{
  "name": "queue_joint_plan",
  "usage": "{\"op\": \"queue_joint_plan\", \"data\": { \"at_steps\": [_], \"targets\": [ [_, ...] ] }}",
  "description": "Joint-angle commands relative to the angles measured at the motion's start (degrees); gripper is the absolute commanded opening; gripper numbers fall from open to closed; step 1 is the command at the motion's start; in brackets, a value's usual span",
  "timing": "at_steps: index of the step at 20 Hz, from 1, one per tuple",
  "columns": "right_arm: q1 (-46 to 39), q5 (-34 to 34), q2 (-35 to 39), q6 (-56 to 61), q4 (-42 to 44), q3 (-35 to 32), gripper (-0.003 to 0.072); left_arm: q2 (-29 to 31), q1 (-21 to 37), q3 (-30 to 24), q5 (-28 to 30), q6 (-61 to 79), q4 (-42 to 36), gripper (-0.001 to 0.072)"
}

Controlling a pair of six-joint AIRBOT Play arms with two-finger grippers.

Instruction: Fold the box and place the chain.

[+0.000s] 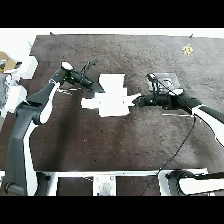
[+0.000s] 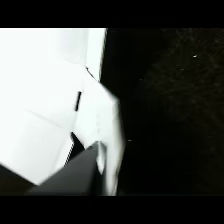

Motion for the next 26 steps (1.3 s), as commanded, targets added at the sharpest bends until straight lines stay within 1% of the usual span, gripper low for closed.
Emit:
{"op": "queue_joint_plan", "data": {
  "at_steps": [1,2,4,6,7,10,12,13,15,16,19,21,23,26],
  "targets": [
    [-0.5,-0.4,0.6,-2.0,0.7,0.1,0.0370,0.0,0.0,0.0,-1.2,5.9,-0.2,0.0011],
    [-1.1,-1.1,1.5,-2.2,0.8,0.2,0.0406,0.0,0.0,0.0,-1.1,9.0,-0.2,0.0011],
    [-3.6,-0.4,2.9,-3.5,0.6,2.0,0.0405,0.0,0.0,0.0,-0.4,17.6,-0.4,0.0011],
    [-6.2,4.0,3.2,-4.5,0.6,4.9,0.0406,0.0,0.0,0.0,-0.5,26.6,-0.5,0.0011],
    [-6.8,4.4,3.2,-4.5,0.7,5.8,0.0407,0.0,0.0,0.0,-0.5,30.9,-0.5,0.0011],
    [-5.7,4.4,3.0,-7.8,0.4,6.1,0.0406,0.0,0.0,0.0,0.6,41.4,-1.3,0.0011],
    [-4.0,4.4,2.4,-9.9,0.5,6.1,0.0406,0.5,0.0,0.0,3.5,47.5,-3.1,0.0010],
    [-3.2,4.4,2.0,-10.8,0.5,6.1,0.0407,0.9,0.0,0.0,4.6,48.9,-3.1,0.0010],
    [-2.3,4.3,1.2,-13.1,0.7,6.1,0.0406,0.9,0.0,-0.1,4.8,52.5,-3.0,0.0010],
    [-1.7,4.1,0.8,-14.2,0.7,6.1,0.0407,0.9,0.0,-1.1,5.0,54.2,-3.4,0.0010],
    [-0.9,4.0,0.6,-18.0,1.0,6.1,0.0406,0.9,0.0,-5.8,9.1,56.3,-3.4,0.0009],
    [-0.9,4.0,0.6,-20.7,2.0,6.1,0.0406,0.9,0.0,-7.4,11.8,56.8,-3.4,0.0009],
    [-0.7,4.2,0.6,-24.0,2.1,6.1,0.0405,0.9,0.0,-7.6,13.3,57.3,-3.4,0.0009],
    [0.1,4.7,0.6,-29.8,1.9,6.1,0.0406,0.9,0.0,-7.6,13.2,57.2,-3.4,0.0009]
  ]
}}
